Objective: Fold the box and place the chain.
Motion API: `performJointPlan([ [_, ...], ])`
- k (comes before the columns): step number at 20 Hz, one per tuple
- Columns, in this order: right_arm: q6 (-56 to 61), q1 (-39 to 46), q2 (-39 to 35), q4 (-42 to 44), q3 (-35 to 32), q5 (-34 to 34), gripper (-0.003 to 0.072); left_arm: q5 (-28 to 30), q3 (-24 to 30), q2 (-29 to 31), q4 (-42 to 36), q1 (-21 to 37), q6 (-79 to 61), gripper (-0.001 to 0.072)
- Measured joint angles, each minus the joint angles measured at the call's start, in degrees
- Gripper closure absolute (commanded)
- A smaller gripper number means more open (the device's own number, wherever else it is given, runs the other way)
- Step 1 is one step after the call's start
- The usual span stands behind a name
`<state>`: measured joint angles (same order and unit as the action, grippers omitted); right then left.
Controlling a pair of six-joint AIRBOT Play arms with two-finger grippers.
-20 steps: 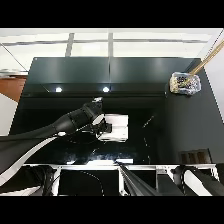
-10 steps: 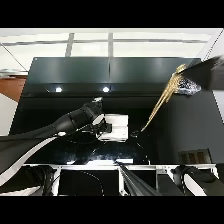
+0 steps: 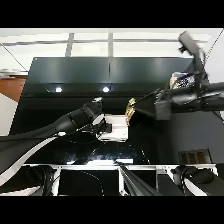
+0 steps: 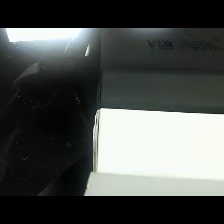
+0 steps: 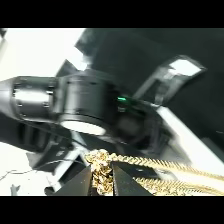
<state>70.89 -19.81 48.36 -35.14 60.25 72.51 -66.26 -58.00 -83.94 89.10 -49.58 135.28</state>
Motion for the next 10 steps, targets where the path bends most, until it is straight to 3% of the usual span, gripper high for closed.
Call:
performJointPlan([
  [10,0.9,-5.9,2.6,0.4,-10.5,-8.7,0.0647,0.1,0.0,0.0,0.0,0.0,0.0,0.0677],
])
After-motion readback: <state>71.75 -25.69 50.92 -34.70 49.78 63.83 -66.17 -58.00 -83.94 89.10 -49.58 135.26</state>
